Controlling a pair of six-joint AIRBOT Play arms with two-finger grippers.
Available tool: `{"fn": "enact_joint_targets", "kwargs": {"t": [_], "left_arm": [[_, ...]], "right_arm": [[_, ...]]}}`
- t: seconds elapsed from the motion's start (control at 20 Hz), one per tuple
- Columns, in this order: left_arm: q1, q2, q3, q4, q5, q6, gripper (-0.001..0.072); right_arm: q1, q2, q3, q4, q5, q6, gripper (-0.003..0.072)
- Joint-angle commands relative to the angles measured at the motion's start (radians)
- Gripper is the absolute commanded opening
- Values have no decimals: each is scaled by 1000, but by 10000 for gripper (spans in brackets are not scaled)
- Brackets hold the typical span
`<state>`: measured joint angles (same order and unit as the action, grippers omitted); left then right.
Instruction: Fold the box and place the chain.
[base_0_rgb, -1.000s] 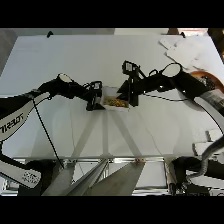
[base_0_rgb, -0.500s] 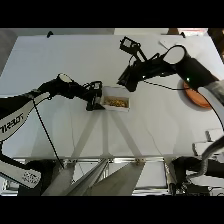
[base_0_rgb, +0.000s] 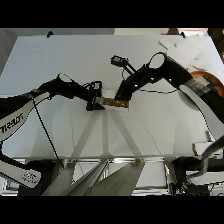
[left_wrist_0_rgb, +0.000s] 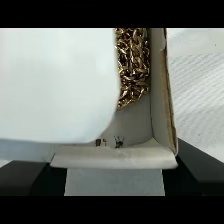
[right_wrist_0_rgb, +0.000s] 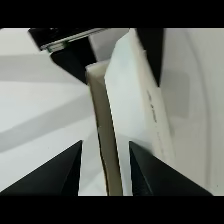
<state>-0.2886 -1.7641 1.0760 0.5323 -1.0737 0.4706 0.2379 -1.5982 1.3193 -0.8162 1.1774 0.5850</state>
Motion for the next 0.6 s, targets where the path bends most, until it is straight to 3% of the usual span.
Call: {"fn": "enact_joint_targets", "kwargs": {"t": [0.0,0.25,0.55], "left_arm": [[0,0,0,0,0,0,376],[0,0,0,0,0,0,376],[0,0,0,0,0,0,376]], "right_arm": [[29,-5,1,-18,-30,-18,332],[56,38,1,-53,-84,-18,330],[-6,117,1,-52,-285,90,321]]}}
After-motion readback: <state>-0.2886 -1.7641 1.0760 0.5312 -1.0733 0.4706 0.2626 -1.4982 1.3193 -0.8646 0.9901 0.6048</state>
